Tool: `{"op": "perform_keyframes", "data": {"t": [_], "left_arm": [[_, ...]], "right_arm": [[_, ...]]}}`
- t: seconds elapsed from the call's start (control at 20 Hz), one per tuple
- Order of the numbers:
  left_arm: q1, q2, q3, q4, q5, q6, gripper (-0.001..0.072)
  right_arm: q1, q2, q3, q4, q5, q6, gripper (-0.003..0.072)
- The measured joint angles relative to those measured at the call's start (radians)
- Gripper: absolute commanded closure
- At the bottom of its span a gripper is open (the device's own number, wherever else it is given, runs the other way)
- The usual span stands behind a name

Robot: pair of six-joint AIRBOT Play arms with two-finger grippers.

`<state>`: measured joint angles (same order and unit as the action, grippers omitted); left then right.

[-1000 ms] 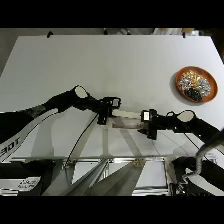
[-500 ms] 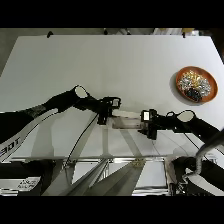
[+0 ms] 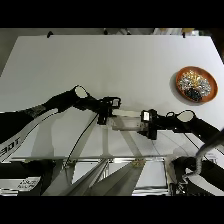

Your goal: Fold the box and place the chain.

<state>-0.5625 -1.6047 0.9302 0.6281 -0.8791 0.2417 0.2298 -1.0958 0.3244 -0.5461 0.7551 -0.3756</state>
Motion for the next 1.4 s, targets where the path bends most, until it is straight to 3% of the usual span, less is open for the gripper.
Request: {"op": "perform_keyframes", "data": {"t": [0.55,0.75,1.15,1.25,1.4], "left_arm": [[0.000,0.000,0.000,0.001,-0.001,0.000,0.0697],[0.000,0.000,0.000,0.001,0.000,0.000,0.0697],[0.000,0.000,0.000,0.000,0.000,0.000,0.0697],[0.000,0.000,0.000,0.000,0.000,0.000,0.0697],[0.000,0.000,0.000,0.000,0.000,0.000,0.0697]], "right_arm": [[0.000,-0.021,0.051,-0.029,0.092,0.040,-0.0021],[0.000,-0.081,0.098,-0.085,0.126,0.098,0.0042],[-0.041,-0.140,0.116,-0.127,0.154,0.127,0.0052],[-0.049,-0.142,0.116,-0.113,0.149,0.116,0.0165],[-0.055,-0.143,0.111,-0.098,0.145,0.096,0.0253]]}}
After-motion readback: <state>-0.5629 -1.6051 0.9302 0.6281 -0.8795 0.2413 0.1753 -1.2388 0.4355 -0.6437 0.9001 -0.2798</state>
